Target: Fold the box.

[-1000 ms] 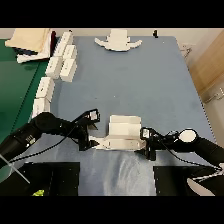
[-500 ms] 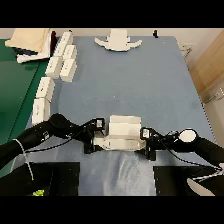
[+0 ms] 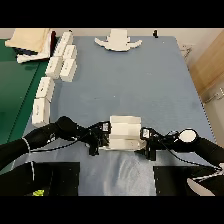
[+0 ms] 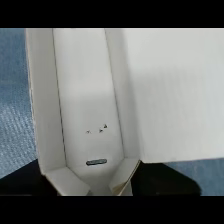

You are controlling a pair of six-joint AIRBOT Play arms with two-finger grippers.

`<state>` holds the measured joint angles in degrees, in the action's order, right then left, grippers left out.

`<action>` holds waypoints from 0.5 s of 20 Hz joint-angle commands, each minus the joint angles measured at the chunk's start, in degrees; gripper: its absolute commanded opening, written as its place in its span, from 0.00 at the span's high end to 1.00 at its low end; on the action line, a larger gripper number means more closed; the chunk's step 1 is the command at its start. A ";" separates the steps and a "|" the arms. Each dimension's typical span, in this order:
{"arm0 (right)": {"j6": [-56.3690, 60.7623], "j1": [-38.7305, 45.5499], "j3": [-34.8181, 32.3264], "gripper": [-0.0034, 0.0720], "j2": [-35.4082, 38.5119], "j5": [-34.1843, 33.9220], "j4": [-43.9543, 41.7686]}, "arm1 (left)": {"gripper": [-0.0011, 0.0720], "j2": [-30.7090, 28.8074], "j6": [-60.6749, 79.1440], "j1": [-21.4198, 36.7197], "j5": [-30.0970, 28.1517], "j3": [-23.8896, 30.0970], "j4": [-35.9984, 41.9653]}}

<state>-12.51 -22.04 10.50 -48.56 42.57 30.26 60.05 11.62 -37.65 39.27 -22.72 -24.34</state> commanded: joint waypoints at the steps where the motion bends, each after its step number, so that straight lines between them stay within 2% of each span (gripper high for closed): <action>1: 0.02 0.04 0.02 0.17 0.00 0.00 -0.02 | 0.84 0.74 3.02 -2.08 -2.08 -0.09 5.44; 4: 0.02 0.04 0.02 0.17 0.00 0.02 -0.04 | 0.84 1.75 4.07 -2.89 -3.34 -0.09 9.57; 5: 0.02 0.02 0.02 0.17 0.00 0.00 -0.02 | 0.81 2.03 4.07 -3.06 -3.34 -0.07 9.94; 6: 0.02 0.04 0.02 0.17 0.00 0.00 -0.04 | 0.56 2.12 4.04 -3.10 -3.21 -0.04 9.99; 7: 0.00 0.02 0.02 0.17 0.00 0.02 -0.02 | 0.27 2.12 4.04 -3.10 -3.28 -0.07 10.19; 8: 0.02 0.04 0.02 0.17 0.00 0.02 -0.04 | 0.14 2.12 4.02 -3.10 -3.30 -0.04 10.19; 10: 0.00 0.02 0.02 0.17 0.00 0.00 -0.02 | 0.14 2.12 4.00 -3.10 -3.30 0.00 10.16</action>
<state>-12.53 -22.02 10.50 -48.56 42.52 30.28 62.02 15.42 -40.56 36.27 -22.76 -15.20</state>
